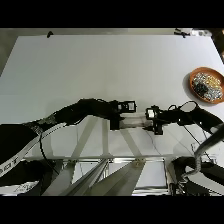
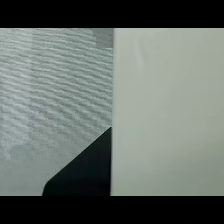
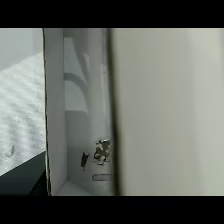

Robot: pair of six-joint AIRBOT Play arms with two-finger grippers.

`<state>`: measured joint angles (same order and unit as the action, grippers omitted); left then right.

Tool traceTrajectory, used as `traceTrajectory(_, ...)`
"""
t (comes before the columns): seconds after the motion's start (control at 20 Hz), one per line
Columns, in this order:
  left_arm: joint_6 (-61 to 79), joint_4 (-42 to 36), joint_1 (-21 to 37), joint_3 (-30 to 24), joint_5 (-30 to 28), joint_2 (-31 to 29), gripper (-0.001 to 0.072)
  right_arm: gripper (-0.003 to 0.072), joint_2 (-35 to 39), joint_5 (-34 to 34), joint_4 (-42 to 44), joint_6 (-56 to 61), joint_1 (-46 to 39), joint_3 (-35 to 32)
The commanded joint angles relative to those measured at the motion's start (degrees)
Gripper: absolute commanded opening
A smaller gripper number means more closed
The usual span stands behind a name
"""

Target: Fold the box and place the chain.

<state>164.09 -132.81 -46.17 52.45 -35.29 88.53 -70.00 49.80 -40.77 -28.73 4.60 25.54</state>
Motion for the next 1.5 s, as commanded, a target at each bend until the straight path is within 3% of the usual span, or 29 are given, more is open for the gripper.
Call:
traceTrajectory(0.0, 0.04, 0.02, 0.02, 0.07, -0.07, -0.04, 0.001, 0.0515, 0.04, 0.15, 0.68, 0.15, -0.04, 0.66)
traceTrajectory(0.05, 0.04, 0.02, 0.02, 0.07, -0.07, -0.04, 0.001, 0.056, 0.04, 0.35, 0.61, 0.17, -0.04, 0.66)
traceTrajectory(0.25, 0.04, 0.02, 0.02, 0.07, -0.07, -0.04, 0.001, 0.0552, 0.04, 0.72, 0.61, 0.2, -0.04, 0.66)
traceTrajectory(0.45, 0.04, 0.02, 0.02, 0.07, -0.04, -0.04, 0.001, 0.0432, 0.04, 1.86, -0.02, 0.22, -0.04, 0.66)
traceTrajectory(1.45, 0.04, 0.02, 0.02, 0.07, -0.04, -0.04, 0.001, 0.0437, 0.04, 2.03, -1.27, 0.37, -0.02, 0.66)
